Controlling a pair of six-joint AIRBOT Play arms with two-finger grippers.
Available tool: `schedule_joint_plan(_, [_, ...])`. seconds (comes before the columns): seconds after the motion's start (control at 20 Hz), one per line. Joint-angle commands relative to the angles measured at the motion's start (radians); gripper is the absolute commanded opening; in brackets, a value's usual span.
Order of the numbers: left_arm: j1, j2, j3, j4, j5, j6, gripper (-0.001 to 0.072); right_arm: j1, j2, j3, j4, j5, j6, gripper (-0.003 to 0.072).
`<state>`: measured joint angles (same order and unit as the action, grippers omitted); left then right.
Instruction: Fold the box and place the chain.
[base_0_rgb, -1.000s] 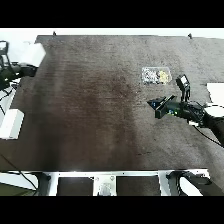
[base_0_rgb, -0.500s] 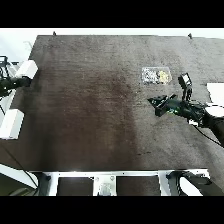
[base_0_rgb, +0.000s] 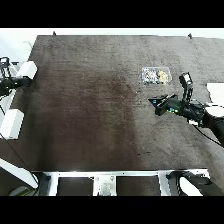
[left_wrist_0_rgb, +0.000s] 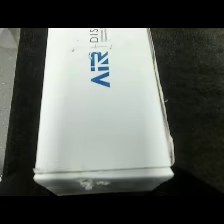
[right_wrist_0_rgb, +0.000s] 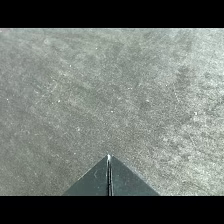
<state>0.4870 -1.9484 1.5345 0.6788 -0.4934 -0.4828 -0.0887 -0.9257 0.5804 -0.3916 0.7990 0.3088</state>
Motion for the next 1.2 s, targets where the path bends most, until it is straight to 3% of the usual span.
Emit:
schedule_joint_plan(0.0, [0.001, -0.015, 0.014, 0.003, 0.027, -0.005, 0.0591, 0.0, 0.0, 0.0, 0.0, 0.001, 0.005, 0.0051])
schedule_joint_plan(0.05, [0.001, -0.015, 0.015, 0.003, 0.036, -0.005, 0.0673, 0.0, 0.0, 0.0, 0.0, 0.001, 0.005, 0.0156])
schedule_joint_plan(0.1, [0.001, -0.015, 0.015, 0.003, 0.04, 0.009, 0.0673, 0.0, 0.0, 0.0, 0.005, 0.0, 0.005, 0.0207])
schedule_joint_plan(0.2, [0.001, -0.014, 0.015, 0.003, 0.031, 0.013, 0.072, 0.0, 0.0, 0.0, 0.022, -0.008, 0.005, 0.0235])
schedule_joint_plan(0.3, [0.001, -0.008, 0.017, 0.003, 0.0, 0.013, 0.072, 0.0, 0.0, 0.0, 0.026, -0.023, 0.005, 0.0344])
schedule_joint_plan(0.45, [0.002, 0.045, 0.018, 0.052, -0.069, 0.01, 0.072, -0.002, 0.001, 0.0, 0.026, -0.033, 0.005, 0.0442])
schedule_joint_plan(0.65, [0.002, 0.179, 0.019, 0.112, -0.217, -0.018, 0.0719, -0.003, 0.001, 0.0, 0.027, -0.033, 0.005, 0.0459])
schedule_joint_plan(0.7, [0.002, 0.217, 0.019, 0.111, -0.271, -0.016, 0.0658, -0.003, 0.001, 0.001, 0.027, -0.033, 0.005, 0.0458])
schedule_joint_plan(0.75, [0.001, 0.261, 0.019, 0.11, -0.332, -0.016, 0.0449, -0.003, 0.002, 0.001, 0.028, -0.032, 0.005, 0.0452])
schedule_joint_plan(0.8, [0.001, 0.303, 0.019, 0.103, -0.392, -0.013, 0.0192, -0.003, 0.006, 0.001, 0.032, -0.032, 0.005, 0.0396])
schedule_joint_plan(0.85, [0.001, 0.35, 0.019, 0.081, -0.465, 0.005, 0.0019, -0.003, 0.018, 0.001, 0.036, -0.032, 0.005, 0.025])
schedule_joint_plan(0.9, [0.001, 0.393, 0.019, 0.045, -0.52, 0.013, 0.0017, -0.003, 0.034, 0.0, 0.037, -0.032, 0.005, 0.0099])
schedule_joint_plan(0.95, [0.001, 0.438, 0.018, -0.014, -0.566, 0.022, 0.0015, -0.003, 0.055, 0.001, 0.037, -0.033, 0.005, 0.0017])
schedule_joint_plan(1.05, [0.001, 0.557, -0.049, -0.159, -0.584, 0.095, 0.0013, -0.003, 0.107, 0.0, 0.036, -0.033, 0.005, 0.0015])
schedule_joint_plan(1.15, [0.001, 0.727, -0.211, -0.295, -0.521, 0.211, 0.0013, -0.003, 0.173, -0.001, 0.033, -0.034, 0.005, 0.0014])
